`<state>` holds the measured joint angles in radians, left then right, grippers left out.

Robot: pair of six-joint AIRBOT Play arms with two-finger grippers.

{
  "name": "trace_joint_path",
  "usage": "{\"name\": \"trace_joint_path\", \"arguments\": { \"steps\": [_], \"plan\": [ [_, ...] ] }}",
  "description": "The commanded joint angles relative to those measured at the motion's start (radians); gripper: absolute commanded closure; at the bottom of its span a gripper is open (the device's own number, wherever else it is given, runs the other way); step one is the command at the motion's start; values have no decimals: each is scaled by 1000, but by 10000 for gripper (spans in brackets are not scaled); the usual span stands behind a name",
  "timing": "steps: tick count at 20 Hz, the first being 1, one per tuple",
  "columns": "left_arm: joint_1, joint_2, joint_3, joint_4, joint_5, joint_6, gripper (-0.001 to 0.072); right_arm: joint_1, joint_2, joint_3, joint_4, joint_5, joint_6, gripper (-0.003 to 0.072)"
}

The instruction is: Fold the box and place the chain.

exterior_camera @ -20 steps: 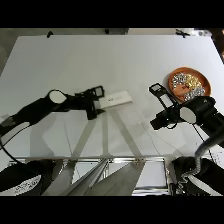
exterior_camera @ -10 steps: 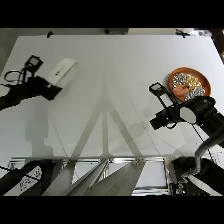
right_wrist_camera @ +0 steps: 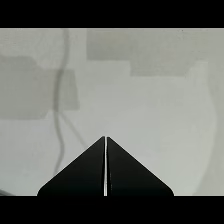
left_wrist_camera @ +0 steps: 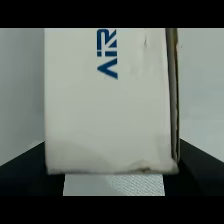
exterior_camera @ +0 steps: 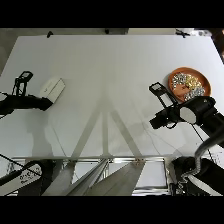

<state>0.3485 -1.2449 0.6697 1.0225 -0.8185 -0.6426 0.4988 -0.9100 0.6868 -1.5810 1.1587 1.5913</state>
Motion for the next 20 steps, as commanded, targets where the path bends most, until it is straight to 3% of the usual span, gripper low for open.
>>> {"name": "trace_joint_path", "arguments": {
  "steps": [1,2,4,5,7,15,20],
  "plan": [
    [5,-76,-2,71,-83,-65,687,0,1,0,8,2,6,673],
    [5,-85,-1,71,-95,-65,591,0,1,1,14,4,6,669],
    [5,-80,-1,71,-103,-65,115,0,1,1,24,9,11,550],
    [5,-69,0,72,-103,-65,38,0,1,1,27,9,24,487],
    [5,-25,0,85,-102,-65,21,0,1,1,34,8,36,445],
    [5,270,-1,167,-114,-66,15,0,1,1,44,11,35,447],
    [5,366,0,172,-166,-97,4,0,1,1,44,11,35,447]
  ]
}}
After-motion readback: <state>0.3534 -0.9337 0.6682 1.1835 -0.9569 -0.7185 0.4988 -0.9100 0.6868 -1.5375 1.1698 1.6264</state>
